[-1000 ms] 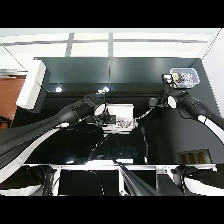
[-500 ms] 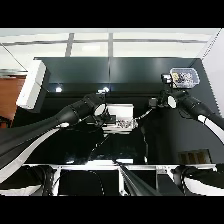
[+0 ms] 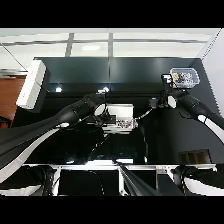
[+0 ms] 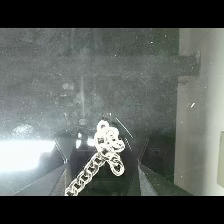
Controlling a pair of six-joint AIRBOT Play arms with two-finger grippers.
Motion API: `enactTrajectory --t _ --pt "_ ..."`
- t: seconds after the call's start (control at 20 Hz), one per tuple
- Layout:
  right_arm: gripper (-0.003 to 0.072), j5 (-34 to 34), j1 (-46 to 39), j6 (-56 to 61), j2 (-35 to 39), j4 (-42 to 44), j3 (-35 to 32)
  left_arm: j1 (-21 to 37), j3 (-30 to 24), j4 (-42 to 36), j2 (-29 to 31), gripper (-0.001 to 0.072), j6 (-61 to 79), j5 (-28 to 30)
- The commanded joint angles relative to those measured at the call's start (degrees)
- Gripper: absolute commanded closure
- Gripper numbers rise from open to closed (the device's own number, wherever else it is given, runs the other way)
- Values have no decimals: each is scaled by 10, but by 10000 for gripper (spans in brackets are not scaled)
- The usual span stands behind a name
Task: Fold the box and place the chain.
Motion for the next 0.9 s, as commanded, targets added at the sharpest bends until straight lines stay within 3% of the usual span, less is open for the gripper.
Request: enactTrajectory --t 0.0,0.3,0.35,0.4,0.85 --pt "208 5 0 0 0 2 0 0 0 0 0 678 0 0" --pt "201 5 0 0 0 2 0 0 0 0 0 678 0 0" --pt "74 5 0 0 0 3 0 0 0 0 0 678 0 0" --pt "46 7 0 0 0 3 0 0 0 0 0 678 0 0" --pt "50 48 0 -3 1 32 54 0 0 0 0 678 0 0"
